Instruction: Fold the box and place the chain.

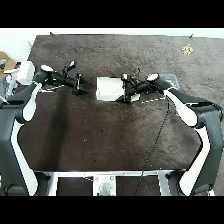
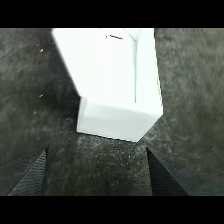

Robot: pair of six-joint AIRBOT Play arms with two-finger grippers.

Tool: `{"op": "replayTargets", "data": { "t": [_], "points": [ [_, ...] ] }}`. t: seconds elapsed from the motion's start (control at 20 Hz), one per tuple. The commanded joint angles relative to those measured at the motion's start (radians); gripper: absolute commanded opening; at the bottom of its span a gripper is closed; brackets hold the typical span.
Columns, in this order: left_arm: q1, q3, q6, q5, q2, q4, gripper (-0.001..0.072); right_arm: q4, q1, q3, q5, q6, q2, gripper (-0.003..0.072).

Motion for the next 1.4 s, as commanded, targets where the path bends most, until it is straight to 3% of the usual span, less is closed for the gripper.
{"op": "replayTargets", "data": {
  "t": [0.0, 0.15, 0.9, 1.35],
  "points": [
    [-0.027, 0.000, 0.129, 0.023, -0.014, -0.005, 0.0720, 0.000, 0.001, 0.000, 0.000, 0.000, 0.000, 0.0396],
    [-0.037, 0.000, 0.127, 0.056, -0.016, -0.006, 0.0720, 0.000, 0.001, 0.000, 0.000, 0.000, 0.000, 0.0396],
    [-0.074, -0.002, 0.092, 0.024, -0.053, -0.039, 0.0720, 0.000, 0.001, 0.000, 0.000, 0.000, 0.000, 0.0397],
    [-0.097, -0.005, 0.098, 0.094, -0.076, -0.060, 0.0720, 0.000, 0.001, 0.000, 0.000, 0.000, 0.000, 0.0396]
  ]
}}
